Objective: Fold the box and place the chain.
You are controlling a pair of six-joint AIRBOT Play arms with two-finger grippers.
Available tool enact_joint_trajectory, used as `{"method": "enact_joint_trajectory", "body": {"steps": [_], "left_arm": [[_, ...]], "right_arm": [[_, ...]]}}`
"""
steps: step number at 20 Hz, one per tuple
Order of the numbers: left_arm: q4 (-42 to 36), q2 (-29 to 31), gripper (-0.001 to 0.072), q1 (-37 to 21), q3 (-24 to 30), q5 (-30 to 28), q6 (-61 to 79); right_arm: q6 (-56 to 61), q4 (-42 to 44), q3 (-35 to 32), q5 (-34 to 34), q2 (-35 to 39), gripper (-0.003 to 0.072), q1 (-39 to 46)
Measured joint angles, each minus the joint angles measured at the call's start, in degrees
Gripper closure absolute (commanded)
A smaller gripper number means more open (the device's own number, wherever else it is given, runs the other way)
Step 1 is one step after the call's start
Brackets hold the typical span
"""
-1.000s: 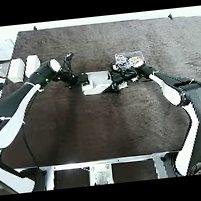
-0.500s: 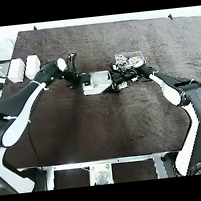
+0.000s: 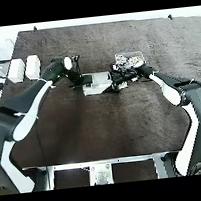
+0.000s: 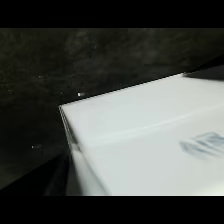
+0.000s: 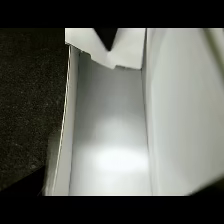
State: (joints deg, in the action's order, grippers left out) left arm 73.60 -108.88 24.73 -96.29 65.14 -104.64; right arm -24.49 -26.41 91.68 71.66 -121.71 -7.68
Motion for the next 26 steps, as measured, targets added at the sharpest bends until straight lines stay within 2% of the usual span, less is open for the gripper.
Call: {"method": "enact_joint_trajectory", "body": {"steps": [1,7,18,24,25,26], "left_arm": [[0.37,-1.11,0.0239,0.15,-0.55,2.01,-0.74],[1.68,-2.12,0.0239,0.55,-5.16,4.13,-1.55],[6.56,-3.02,0.0239,0.68,-7.58,6.40,-7.10],[9.40,-8.63,0.0251,1.46,-16.96,15.69,-10.05],[10.16,-9.46,0.0413,1.75,-18.29,17.22,-10.25],[10.43,-10.14,0.0499,2.01,-19.32,18.21,-10.40]], "right_arm": [[-0.17,-0.09,0.00,0.07,0.00,0.0211,-0.02],[0.22,0.02,0.00,0.02,0.00,0.0210,-0.02],[0.22,0.07,0.00,-0.04,0.00,0.0210,-0.02],[0.24,0.04,0.00,-0.07,0.00,0.0210,-0.02],[0.24,0.04,0.00,-0.04,0.00,0.0210,-0.02],[0.22,0.04,0.00,-0.07,0.00,0.0210,-0.02]]}}
